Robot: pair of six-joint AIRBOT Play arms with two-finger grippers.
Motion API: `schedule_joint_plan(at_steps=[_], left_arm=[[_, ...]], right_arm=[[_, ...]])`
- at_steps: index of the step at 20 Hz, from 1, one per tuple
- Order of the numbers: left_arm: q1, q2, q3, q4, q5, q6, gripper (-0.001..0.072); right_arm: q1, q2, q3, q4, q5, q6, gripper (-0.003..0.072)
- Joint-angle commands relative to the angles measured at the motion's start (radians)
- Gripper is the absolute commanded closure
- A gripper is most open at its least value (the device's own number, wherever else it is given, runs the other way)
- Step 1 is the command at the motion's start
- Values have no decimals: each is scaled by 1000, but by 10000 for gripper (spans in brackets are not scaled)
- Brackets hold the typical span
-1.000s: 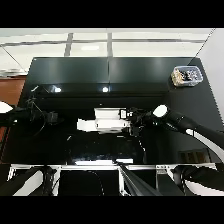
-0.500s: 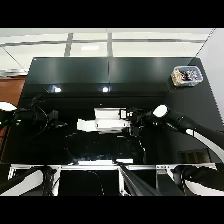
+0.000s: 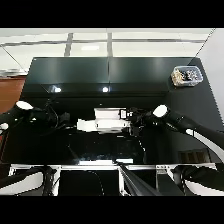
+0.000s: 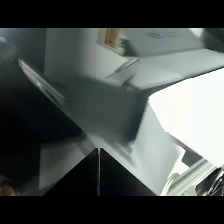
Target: Fold the box and place the chain.
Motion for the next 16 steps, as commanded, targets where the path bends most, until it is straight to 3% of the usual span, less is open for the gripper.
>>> schedule_joint_plan(at_steps=[1,7,13,16], left_arm=[[-114,-31,1,-98,77,42,685],[-150,-77,2,-107,67,45,685],[-149,-77,56,-110,-13,53,658],[-150,-77,88,-119,-55,53,190]], right_arm=[[1,0,1,0,0,0,446],[1,0,1,0,0,0,446],[1,0,1,0,0,0,446],[1,0,1,0,0,0,446]])
